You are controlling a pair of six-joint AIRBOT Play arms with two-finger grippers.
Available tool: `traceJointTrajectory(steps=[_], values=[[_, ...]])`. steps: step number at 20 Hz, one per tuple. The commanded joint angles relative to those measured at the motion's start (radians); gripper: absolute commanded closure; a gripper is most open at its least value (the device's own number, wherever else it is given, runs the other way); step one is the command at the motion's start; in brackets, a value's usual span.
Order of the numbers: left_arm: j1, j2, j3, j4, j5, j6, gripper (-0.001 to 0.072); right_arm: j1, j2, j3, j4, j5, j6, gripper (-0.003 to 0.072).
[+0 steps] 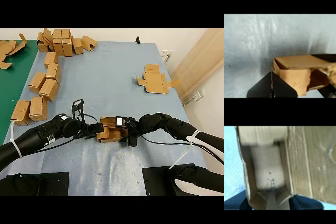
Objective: Fold the box.
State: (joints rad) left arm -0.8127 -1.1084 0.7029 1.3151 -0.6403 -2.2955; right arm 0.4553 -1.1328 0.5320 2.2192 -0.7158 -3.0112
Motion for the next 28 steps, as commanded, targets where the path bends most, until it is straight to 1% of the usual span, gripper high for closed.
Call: traceJointTrajectory(steps=[1, 2, 4, 8, 9, 10, 11, 15, 19, 23, 28], values=[[-0.022, -0.008, 0.062, 0.121, -0.040, -0.098, 0.0699, 0.000, -0.001, 0.000, 0.000, 0.000, 0.000, 0.0130], [-0.024, -0.008, 0.070, 0.121, -0.044, -0.093, 0.0698, 0.001, -0.001, 0.000, 0.000, 0.000, 0.000, 0.0130], [-0.021, -0.007, 0.084, 0.122, -0.083, -0.068, 0.0697, 0.001, -0.001, 0.000, 0.000, 0.000, 0.000, 0.0130], [-0.023, -0.008, 0.085, 0.120, -0.104, -0.049, 0.0696, 0.001, -0.001, 0.000, 0.000, 0.000, 0.000, 0.0130], [-0.023, -0.008, 0.084, 0.120, -0.113, -0.042, 0.0527, 0.001, -0.001, 0.000, 0.000, 0.000, 0.000, 0.0130], [-0.023, -0.008, 0.084, 0.119, -0.123, -0.043, 0.0322, 0.001, -0.001, 0.000, 0.000, 0.000, 0.000, 0.0130], [-0.023, -0.008, 0.084, 0.121, -0.131, -0.042, 0.0367, 0.001, -0.001, 0.000, 0.000, 0.000, 0.000, 0.0130], [-0.022, -0.008, 0.085, 0.120, -0.166, -0.042, 0.0364, 0.001, -0.001, 0.000, 0.000, 0.000, 0.000, 0.0130], [-0.022, -0.007, 0.096, 0.121, -0.241, -0.042, 0.0364, 0.001, -0.001, 0.000, 0.000, 0.000, 0.000, 0.0130], [-0.023, 0.018, 0.101, 0.101, -0.240, -0.042, 0.0364, 0.001, -0.001, 0.000, 0.000, 0.000, 0.000, 0.0130], [-0.026, 0.034, 0.101, 0.003, -0.220, 0.047, 0.0364, 0.001, -0.001, 0.000, 0.000, 0.000, 0.000, 0.0130]])
